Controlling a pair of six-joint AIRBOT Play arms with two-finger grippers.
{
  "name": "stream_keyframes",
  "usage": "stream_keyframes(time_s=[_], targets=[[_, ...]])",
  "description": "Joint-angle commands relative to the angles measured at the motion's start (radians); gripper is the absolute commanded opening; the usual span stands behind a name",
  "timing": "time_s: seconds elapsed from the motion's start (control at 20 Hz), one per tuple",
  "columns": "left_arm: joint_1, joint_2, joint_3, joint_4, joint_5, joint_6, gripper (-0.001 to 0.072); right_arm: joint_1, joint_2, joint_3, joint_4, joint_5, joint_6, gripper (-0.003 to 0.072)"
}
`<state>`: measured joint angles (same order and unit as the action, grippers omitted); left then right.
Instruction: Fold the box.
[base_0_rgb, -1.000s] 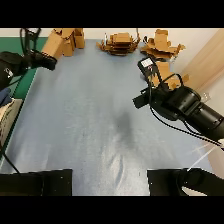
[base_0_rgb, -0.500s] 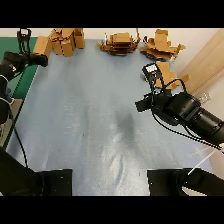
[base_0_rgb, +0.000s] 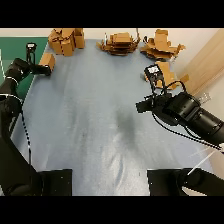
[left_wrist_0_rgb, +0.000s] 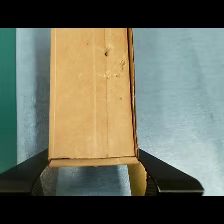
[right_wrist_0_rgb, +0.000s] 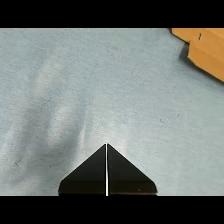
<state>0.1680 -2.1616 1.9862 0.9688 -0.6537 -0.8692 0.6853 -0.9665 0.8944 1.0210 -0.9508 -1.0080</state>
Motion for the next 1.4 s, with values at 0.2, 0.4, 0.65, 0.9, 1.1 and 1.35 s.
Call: stream_keyframes(time_s=[0.2, 0.4, 0.65, 0.9, 1.1, 1.35], targets=[[0.002, -0.033, 0.023, 0.050, -0.040, -0.043, 0.0083, 0.000, 0.000, 0.000, 0.040, -0.003, 0.006, 0.0006], [0.002, -0.032, 0.027, 0.050, -0.037, -0.037, 0.0548, 0.000, 0.000, 0.000, 0.054, -0.002, 0.006, 0.0006], [0.002, -0.027, 0.043, 0.048, -0.037, -0.040, 0.0693, 0.000, 0.000, -0.001, 0.058, -0.002, 0.006, 0.0006], [0.002, -0.013, 0.045, 0.046, -0.032, -0.037, 0.0693, 0.000, -0.001, -0.015, 0.060, -0.001, 0.006, 0.0006], [0.002, 0.005, 0.047, 0.013, -0.027, -0.027, 0.0694, 0.000, -0.001, -0.027, 0.065, -0.001, 0.006, 0.0006], [0.000, 0.041, 0.048, -0.032, -0.019, 0.017, 0.0694, 0.000, -0.001, -0.027, 0.064, 0.000, 0.006, 0.0006]])
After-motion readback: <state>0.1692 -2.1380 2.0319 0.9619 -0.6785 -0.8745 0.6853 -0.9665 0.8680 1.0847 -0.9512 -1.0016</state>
